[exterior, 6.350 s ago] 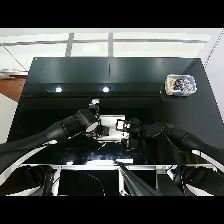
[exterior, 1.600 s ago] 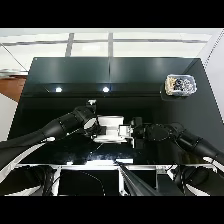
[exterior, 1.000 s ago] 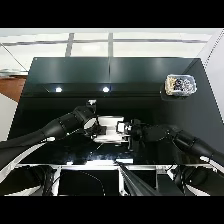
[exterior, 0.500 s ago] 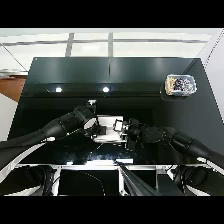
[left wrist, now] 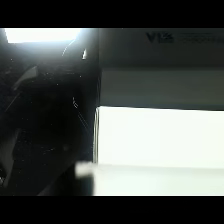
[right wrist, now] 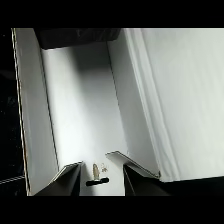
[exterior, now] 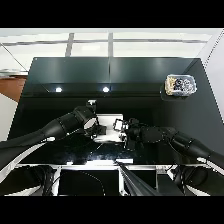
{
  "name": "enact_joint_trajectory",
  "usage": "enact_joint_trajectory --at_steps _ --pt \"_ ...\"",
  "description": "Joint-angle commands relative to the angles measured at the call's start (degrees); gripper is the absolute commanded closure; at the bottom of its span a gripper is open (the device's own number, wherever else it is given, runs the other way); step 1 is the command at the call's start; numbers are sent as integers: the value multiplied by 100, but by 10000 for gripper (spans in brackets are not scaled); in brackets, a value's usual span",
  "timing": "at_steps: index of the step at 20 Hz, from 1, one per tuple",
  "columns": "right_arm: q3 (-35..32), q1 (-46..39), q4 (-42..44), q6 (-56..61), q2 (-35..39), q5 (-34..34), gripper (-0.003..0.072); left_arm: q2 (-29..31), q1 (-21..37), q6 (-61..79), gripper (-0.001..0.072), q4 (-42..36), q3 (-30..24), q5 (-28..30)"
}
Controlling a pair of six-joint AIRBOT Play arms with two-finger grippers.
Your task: Fold the box and place the chain.
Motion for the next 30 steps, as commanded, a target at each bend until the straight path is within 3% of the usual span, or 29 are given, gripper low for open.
enact_joint_trajectory --at_steps 1,3,4,5,6,7,10,13,18,21,25,30 --pt "4 2 -11 4 -4 -4 486 -2 -4 7 679 0 -4 0" --pt "4 2 9 7 -4 0 453 -2 -4 7 679 0 -4 0" --pt "2 2 9 13 -2 9 305 -2 -4 7 679 0 -4 -2" --pt "4 2 7 13 -4 15 321 -2 -4 7 679 0 -4 -2" --pt "4 2 2 13 -2 20 418 -2 -4 7 679 0 -4 -4" --pt "4 2 0 20 -2 17 581 -2 -4 7 679 0 -4 -7" --pt "4 -319 -98 1032 111 -186 658 -2 -2 7 679 0 -4 -13" --pt "7 -1117 -219 2376 581 -1005 658 -2 -2 7 679 0 -4 -9" --pt "2 -3178 -588 4857 2050 -2463 658 -2 -2 7 679 7 -4 -2" --pt "-256 -4172 -960 6382 2059 -2669 658 -46 -2 7 679 22 -4 155" --pt "-977 -4059 -195 6614 1438 -2686 658 -133 -2 7 679 17 -4 149" --pt "-986 -3029 448 6526 592 -2072 658 -131 -2 9 678 0 -4 70"
